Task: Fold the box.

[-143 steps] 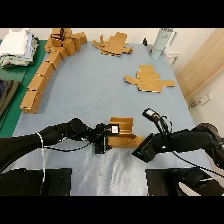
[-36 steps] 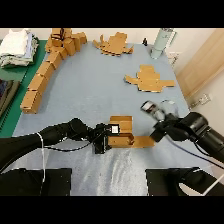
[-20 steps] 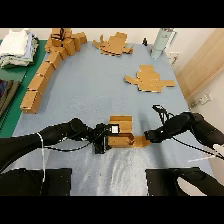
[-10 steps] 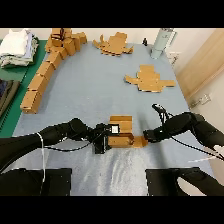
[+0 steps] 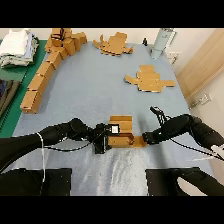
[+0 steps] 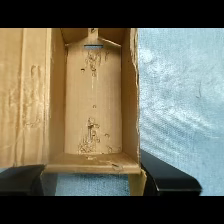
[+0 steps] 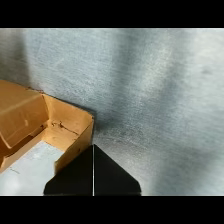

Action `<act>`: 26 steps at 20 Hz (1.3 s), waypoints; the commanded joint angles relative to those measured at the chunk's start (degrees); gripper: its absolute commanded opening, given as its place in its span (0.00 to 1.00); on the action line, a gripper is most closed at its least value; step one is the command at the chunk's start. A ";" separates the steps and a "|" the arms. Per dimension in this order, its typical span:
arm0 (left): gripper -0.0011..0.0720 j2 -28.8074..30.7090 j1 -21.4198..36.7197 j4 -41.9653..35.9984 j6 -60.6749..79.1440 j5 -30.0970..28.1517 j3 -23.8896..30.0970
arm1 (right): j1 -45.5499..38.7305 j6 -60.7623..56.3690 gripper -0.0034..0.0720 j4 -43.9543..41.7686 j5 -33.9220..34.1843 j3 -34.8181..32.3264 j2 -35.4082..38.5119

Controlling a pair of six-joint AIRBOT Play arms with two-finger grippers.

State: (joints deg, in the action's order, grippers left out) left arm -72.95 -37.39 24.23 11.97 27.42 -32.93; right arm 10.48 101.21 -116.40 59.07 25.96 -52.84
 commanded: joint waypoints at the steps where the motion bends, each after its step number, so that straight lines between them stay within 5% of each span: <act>1: 0.59 -0.04 -0.04 0.02 0.02 0.00 -0.04 | -0.02 3.26 0.05 -2.43 0.00 -0.09 -0.07; 11: 0.59 -0.04 -0.04 0.02 0.02 0.00 -0.04 | -0.02 6.95 0.05 -11.04 0.66 -0.07 -0.48; 14: 0.59 -0.04 -0.04 0.02 0.02 0.00 -0.04 | -0.02 6.78 0.36 -12.79 1.92 0.46 0.90; 23: 0.59 -0.04 -0.04 0.02 0.02 0.00 -0.04 | -0.02 4.26 0.37 -13.00 2.08 2.43 1.73; 25: 0.59 -0.04 -0.04 0.02 0.02 0.00 -0.04 | -0.02 4.24 0.69 -13.05 2.27 2.43 1.73; 26: 0.59 -0.04 -0.04 0.02 0.02 0.00 -0.04 | -0.02 4.24 0.69 -13.11 2.60 2.43 1.73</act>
State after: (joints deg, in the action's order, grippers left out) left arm -72.95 -37.39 24.25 11.97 27.42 -32.93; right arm 10.48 105.89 -129.32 61.14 28.18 -51.18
